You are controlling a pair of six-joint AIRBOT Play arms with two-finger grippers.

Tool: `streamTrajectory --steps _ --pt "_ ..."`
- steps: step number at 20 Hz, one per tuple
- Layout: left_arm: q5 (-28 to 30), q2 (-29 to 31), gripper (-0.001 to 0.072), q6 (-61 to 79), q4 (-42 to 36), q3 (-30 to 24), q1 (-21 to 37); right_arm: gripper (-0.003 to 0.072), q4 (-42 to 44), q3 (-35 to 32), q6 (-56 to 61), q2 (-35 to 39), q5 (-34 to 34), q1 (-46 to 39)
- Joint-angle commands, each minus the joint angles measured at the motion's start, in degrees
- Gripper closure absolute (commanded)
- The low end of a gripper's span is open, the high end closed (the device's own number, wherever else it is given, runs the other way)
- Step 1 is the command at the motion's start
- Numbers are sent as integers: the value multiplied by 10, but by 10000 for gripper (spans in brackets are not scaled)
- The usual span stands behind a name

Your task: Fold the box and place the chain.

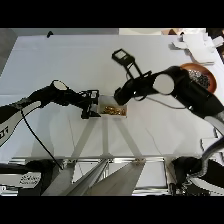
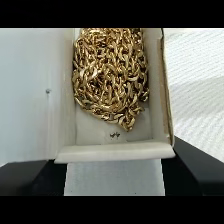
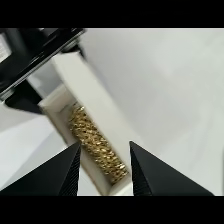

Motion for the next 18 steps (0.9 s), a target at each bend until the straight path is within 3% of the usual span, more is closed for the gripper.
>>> streamTrajectory --steps 1,4,6,7,9,13,16,18 --pt "0 0 369 0 0 0 0 346 82 40 -49 -50 18 -78" --pt "0 0 369 0 0 0 0 346 189 49 -106 -117 28 -97" --pt "0 0 369 0 0 0 0 344 270 49 -170 -153 71 -97" --pt "0 0 369 0 0 0 0 317 314 49 -210 -167 97 -97" --pt "0 0 369 0 0 0 0 141 360 49 -272 -183 123 -95" --pt "0 0 369 0 0 0 0 147 307 49 -313 -181 103 -79" --pt "0 0 369 0 0 0 0 233 253 45 -361 -173 96 -52" --pt "0 0 369 0 0 0 0 252 230 33 -381 -162 73 -35"
